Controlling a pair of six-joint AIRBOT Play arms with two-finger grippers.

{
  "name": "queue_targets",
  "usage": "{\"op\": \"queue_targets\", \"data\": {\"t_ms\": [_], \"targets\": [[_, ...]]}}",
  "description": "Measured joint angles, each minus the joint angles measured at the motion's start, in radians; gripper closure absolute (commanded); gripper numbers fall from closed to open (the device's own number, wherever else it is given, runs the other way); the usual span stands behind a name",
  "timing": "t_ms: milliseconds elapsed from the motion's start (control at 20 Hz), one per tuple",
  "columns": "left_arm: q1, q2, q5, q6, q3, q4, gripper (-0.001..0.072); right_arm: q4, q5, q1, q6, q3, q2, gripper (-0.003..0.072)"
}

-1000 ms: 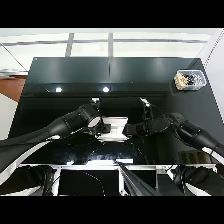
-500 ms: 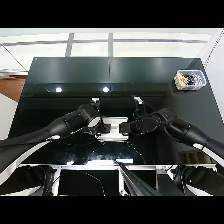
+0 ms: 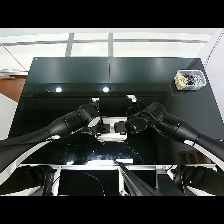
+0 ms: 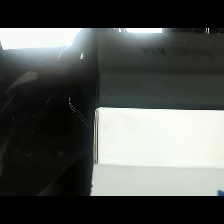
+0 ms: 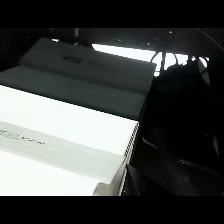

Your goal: Fold the box and place the chain.

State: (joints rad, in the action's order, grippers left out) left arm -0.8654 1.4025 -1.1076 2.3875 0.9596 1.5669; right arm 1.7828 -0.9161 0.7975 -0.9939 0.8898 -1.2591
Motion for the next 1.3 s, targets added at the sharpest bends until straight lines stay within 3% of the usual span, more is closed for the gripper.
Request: {"op": "queue_targets", "data": {"t_ms": [900, 950, 1000, 1300], "targets": [[0.000, 0.000, 0.004, -0.001, 0.000, -0.001, 0.0681, -0.060, -0.027, 0.015, 0.078, 0.018, -0.052, 0.0354], [0.000, 0.000, 0.004, -0.001, 0.000, -0.001, 0.0681, -0.060, -0.023, 0.015, 0.080, 0.018, -0.058, 0.0429], [0.000, 0.000, 0.004, 0.000, 0.000, -0.001, 0.0681, -0.060, -0.019, 0.016, 0.083, 0.018, -0.062, 0.0448], [0.000, 0.000, 0.001, 0.000, 0.000, -0.001, 0.0681, -0.067, 0.010, 0.016, 0.097, 0.018, -0.084, 0.0448]]}}
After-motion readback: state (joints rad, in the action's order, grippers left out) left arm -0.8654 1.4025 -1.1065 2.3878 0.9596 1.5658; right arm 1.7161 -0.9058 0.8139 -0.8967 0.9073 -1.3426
